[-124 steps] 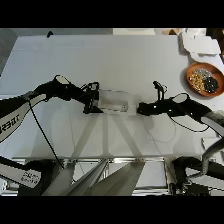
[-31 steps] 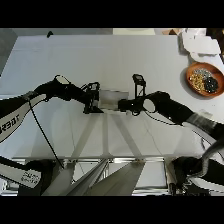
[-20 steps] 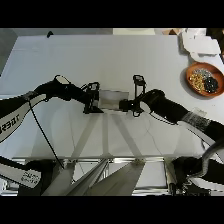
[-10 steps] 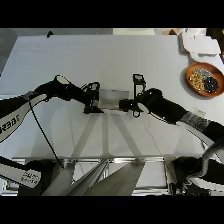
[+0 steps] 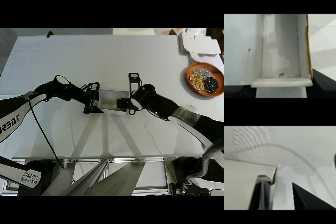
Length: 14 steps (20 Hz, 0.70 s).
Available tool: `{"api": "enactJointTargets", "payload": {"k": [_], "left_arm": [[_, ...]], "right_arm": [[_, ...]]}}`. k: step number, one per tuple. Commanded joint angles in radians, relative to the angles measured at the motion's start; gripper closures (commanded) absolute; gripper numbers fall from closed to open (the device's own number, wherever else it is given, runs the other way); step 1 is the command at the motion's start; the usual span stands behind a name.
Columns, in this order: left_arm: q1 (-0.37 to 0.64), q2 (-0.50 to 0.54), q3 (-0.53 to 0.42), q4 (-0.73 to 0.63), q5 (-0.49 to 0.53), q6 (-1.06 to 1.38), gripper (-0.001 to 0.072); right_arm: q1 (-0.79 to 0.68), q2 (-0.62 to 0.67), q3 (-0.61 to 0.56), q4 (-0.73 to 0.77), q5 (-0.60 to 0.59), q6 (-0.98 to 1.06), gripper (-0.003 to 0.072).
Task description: Fold the box and place the chain.
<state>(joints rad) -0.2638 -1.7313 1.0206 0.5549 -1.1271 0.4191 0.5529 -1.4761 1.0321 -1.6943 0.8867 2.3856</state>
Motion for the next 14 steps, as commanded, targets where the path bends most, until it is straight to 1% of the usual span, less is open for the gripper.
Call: {"api": "enactJointTargets", "payload": {"k": [1,3,4,7,10,11,12,13,14], "left_arm": [[0.0,0.0,0.0,-0.001,0.001,0.0,0.0432],[0.0,0.0,0.0,-0.001,0.001,0.0,0.0432],[0.0,0.0,0.0,-0.001,0.001,0.0,0.0432],[0.0,0.0,0.0,0.0,0.001,0.0,0.0432],[0.0,0.0,0.0,-0.001,0.001,0.0,0.0432],[0.0,0.0,0.0,-0.001,0.001,0.0,0.0432],[0.0,0.0,0.0,-0.001,0.001,0.0,0.0432],[0.0,0.0,0.0,0.0,0.001,0.0,0.0432],[0.0,0.0,0.0,-0.001,0.001,0.0,0.0432]], "right_arm": [[0.015,-0.04,0.015,0.0,0.013,0.018,0.0292],[0.015,-0.063,0.015,0.001,0.013,0.097,0.0292],[0.015,-0.071,0.015,0.0,0.012,0.135,0.0329],[0.021,-0.075,0.017,-0.011,0.011,0.178,0.0668],[0.021,-0.075,0.031,-0.012,0.025,0.181,0.0669],[0.021,-0.075,0.039,-0.012,0.032,0.18,0.0637],[0.021,-0.074,0.049,-0.011,0.04,0.179,0.0435],[0.021,-0.072,0.06,-0.011,0.047,0.175,0.0209],[0.021,-0.069,0.073,-0.011,0.062,0.167,0.0157]]}}
